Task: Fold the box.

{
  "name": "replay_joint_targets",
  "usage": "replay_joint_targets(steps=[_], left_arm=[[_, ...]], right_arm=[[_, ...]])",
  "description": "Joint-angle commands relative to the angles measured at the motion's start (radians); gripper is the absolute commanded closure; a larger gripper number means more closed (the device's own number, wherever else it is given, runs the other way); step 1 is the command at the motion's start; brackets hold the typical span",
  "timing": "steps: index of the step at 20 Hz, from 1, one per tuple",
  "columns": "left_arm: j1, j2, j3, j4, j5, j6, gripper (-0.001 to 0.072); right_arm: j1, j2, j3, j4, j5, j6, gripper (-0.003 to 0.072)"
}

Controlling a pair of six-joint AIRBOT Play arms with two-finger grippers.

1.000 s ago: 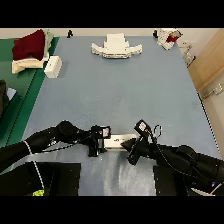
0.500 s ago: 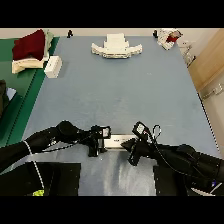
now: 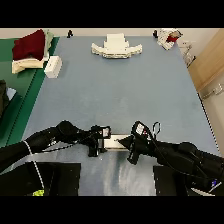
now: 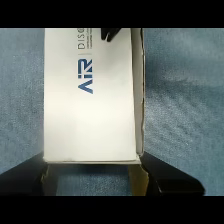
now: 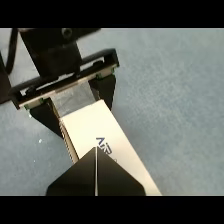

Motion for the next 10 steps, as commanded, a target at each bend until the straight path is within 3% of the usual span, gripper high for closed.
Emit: replay_joint_targets(steps=[1,6,10], left_arm=[[0.0,0.001,0.001,0.0,0.0,0.0,0.0192],[0.0,0.001,0.001,0.0,0.0,0.0,0.0191],[0.0,0.001,0.001,0.0,0.0,0.0,0.0192]], right_arm=[[-0.041,0.001,0.049,-0.013,-0.101,0.027,0.0667],[-0.364,-0.057,0.296,-0.209,-0.569,0.058,0.0679],[-0.657,-0.214,0.557,-0.292,-0.798,-0.039,0.068]])
